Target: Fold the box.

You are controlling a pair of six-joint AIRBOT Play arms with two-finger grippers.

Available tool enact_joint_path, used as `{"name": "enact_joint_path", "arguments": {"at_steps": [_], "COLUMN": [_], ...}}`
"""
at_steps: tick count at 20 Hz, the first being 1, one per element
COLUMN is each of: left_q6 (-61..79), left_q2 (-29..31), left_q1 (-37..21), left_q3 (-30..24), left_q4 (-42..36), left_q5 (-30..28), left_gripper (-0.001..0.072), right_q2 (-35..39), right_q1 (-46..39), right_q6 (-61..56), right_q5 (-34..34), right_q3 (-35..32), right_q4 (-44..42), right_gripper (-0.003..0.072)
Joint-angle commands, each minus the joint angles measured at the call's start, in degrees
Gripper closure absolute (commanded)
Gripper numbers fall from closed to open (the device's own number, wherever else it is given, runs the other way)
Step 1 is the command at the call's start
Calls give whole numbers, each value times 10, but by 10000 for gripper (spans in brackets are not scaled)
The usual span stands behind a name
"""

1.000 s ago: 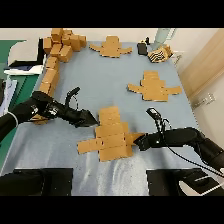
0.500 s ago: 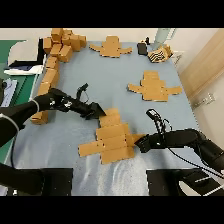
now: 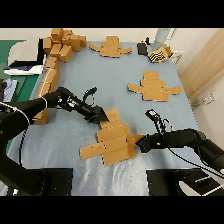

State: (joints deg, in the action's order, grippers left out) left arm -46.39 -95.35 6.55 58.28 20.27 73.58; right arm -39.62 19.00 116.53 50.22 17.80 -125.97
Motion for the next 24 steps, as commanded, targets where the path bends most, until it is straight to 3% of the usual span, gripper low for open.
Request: {"name": "enact_joint_path", "arguments": {"at_steps": [1, 2, 3, 8, 20, 21, 22, 24], "left_q6": [-11, -10, -6, 13, 21, 21, 27, 31], "left_q2": [-3, -3, -3, -3, -3, -3, -3, -3], "left_q1": [-13, -12, -6, 25, 35, 35, 35, 35], "left_q3": [2, 2, 2, 2, 2, 2, 2, 2], "left_q4": [38, 37, 35, 33, 16, 12, 12, 12], "left_q5": [46, 45, 44, 2, -32, -33, -31, -30], "left_gripper": [195, 237, 418, 425, 430, 464, 657, 665], "right_q2": [-9, -12, -14, -15, -15, -15, -15, -15], "right_q1": [0, 0, 0, 0, 0, 0, 0, 0], "right_q6": [-2, -2, -2, -2, -2, -2, -2, -2], "right_q5": [-2, -2, -2, -3, -3, -3, -3, -3], "right_q3": [0, 0, 0, 0, 0, 0, 0, 0], "right_q4": [2, 1, 1, -3, -3, -2, -2, -2], "right_gripper": [684, 684, 684, 684, 683, 683, 683, 683]}}
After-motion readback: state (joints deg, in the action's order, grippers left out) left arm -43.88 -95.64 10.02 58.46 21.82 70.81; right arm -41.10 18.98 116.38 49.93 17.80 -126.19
